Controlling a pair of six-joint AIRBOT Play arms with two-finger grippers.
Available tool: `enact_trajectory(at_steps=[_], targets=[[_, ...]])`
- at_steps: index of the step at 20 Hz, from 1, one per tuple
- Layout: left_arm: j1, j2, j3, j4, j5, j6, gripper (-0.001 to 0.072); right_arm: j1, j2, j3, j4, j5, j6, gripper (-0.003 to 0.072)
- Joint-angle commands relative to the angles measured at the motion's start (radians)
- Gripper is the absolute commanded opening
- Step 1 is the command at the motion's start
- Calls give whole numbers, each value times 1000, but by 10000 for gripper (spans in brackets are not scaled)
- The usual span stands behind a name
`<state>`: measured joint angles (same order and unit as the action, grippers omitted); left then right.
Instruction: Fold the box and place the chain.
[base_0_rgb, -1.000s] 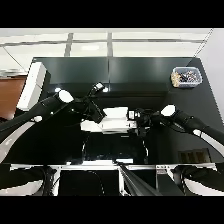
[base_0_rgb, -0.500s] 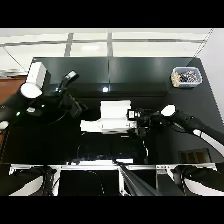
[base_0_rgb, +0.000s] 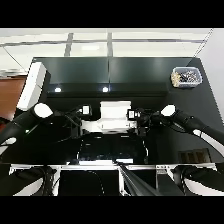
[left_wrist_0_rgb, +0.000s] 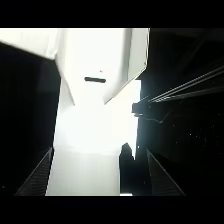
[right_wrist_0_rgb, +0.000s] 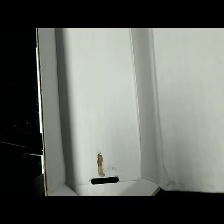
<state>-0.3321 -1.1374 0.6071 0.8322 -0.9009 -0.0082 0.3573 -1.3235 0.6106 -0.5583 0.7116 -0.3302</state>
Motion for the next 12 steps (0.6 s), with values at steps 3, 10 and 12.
enact_trajectory(at_steps=[3,10,12], targets=[[-60,-140,58,-82,61,113,708,1,0,0,0,1,0,137],[-64,-151,61,-156,79,113,629,1,0,0,0,0,0,137],[-66,-151,61,-210,77,114,485,1,0,0,0,0,0,137]])
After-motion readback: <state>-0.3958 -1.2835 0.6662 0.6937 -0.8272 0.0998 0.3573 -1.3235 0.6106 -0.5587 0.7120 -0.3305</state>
